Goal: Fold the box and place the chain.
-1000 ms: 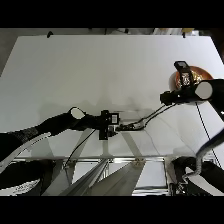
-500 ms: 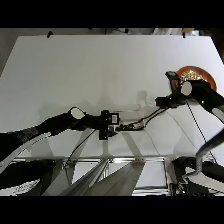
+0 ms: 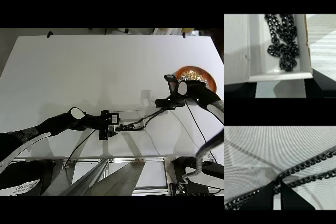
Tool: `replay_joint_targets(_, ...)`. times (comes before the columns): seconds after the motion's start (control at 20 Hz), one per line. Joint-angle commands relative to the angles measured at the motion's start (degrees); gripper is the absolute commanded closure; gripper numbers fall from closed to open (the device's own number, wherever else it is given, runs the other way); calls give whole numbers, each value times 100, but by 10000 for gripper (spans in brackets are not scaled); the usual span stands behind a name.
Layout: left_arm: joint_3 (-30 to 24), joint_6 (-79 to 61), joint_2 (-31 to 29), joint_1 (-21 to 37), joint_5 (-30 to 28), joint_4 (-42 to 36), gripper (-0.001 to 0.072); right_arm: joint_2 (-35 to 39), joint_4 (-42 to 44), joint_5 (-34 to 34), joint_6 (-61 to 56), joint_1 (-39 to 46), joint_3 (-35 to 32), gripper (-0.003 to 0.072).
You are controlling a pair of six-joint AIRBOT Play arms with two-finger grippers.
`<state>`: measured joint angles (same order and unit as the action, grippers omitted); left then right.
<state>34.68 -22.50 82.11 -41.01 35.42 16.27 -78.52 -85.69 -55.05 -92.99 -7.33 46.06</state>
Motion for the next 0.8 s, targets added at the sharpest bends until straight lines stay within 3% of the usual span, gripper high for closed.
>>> replay_joint_targets(0.0, -2, 0, -4, 4, -2, 2, 508, 101, 52, 61, 181, -46, -4, 670)
replay_joint_targets(0.4, -2, 0, -4, 2, -2, 2, 508, 1779, 267, -378, 350, -544, -4, 670)
replay_joint_targets(0.75, -2, 0, -4, -13, 11, 2, 508, 3191, 1292, -828, 348, -1408, -4, 670)
